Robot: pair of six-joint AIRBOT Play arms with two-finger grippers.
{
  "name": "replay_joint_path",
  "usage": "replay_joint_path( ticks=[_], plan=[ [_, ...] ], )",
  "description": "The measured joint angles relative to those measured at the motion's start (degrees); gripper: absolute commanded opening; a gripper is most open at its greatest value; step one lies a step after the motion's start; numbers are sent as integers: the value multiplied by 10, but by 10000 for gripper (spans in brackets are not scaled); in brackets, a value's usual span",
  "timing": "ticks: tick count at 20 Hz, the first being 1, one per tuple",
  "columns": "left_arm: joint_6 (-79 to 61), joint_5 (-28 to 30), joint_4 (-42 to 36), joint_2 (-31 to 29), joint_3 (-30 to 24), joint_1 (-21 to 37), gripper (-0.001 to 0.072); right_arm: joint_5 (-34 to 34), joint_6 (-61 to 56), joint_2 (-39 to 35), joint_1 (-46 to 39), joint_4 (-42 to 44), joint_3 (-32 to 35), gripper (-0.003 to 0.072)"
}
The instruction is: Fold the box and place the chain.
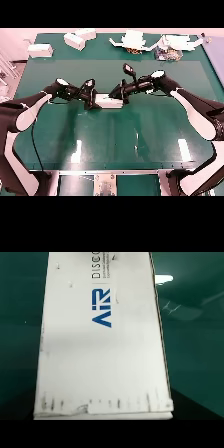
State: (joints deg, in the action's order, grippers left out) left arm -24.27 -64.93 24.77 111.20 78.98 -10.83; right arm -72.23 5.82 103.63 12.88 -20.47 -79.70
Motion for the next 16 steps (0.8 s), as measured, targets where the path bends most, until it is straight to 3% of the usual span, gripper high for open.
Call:
replay_joint_path(
  ticks=[3,16],
  plan=[
    [0,0,0,0,0,0,490,3,-13,1,0,7,4,9],
    [-3,-2,2,0,0,0,490,67,-107,14,54,-127,7,7]
  ],
)
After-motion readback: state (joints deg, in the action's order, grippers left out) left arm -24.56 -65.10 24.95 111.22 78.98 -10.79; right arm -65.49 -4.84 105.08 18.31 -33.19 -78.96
